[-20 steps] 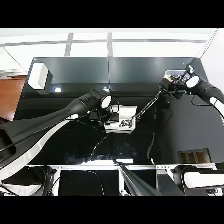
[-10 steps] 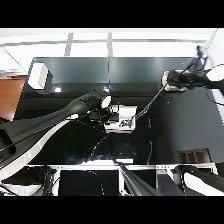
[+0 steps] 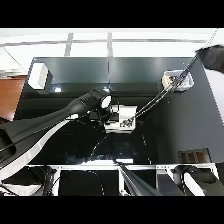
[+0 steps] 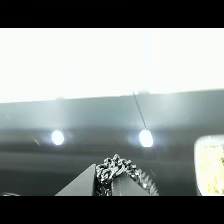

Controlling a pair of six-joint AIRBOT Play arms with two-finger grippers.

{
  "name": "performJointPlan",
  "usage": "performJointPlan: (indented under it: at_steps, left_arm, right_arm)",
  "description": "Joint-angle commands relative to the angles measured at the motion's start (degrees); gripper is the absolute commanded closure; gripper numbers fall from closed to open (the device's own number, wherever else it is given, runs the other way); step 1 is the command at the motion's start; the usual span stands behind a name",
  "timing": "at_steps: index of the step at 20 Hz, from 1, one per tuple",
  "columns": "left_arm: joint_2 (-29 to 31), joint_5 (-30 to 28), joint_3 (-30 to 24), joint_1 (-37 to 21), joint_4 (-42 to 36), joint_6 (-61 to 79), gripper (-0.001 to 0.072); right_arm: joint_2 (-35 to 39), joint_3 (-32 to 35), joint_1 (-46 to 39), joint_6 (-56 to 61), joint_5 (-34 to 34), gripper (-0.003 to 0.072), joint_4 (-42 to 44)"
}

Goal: Fold the box and place the chain.

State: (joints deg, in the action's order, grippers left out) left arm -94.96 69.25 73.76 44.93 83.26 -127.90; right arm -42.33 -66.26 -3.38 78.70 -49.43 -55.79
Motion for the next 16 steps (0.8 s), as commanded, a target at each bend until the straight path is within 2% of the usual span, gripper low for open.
performJointPlan:
  at_steps: [1, 4, 10, 16]
  left_arm:
    - [0.02, 0.00, -0.02, 0.00, 0.00, 0.02, 0.0680]
    - [0.02, 0.00, -0.02, 0.00, 0.00, 0.02, 0.0680]
    - [0.02, 0.00, -0.02, 0.00, 0.00, 0.02, 0.0680]
    - [0.02, 0.00, -0.02, 0.00, 0.00, 0.02, 0.0680]
  right_arm:
    - [2.78, -6.58, 0.04, -3.45, -4.00, 0.0673, 5.68]
    - [2.78, -9.77, 0.04, -5.16, -7.26, 0.0673, 12.63]
    - [2.73, -9.86, 0.07, -5.70, -14.27, 0.0672, 24.81]
    - [1.62, -9.84, 0.07, -5.68, -20.48, 0.0673, 27.02]
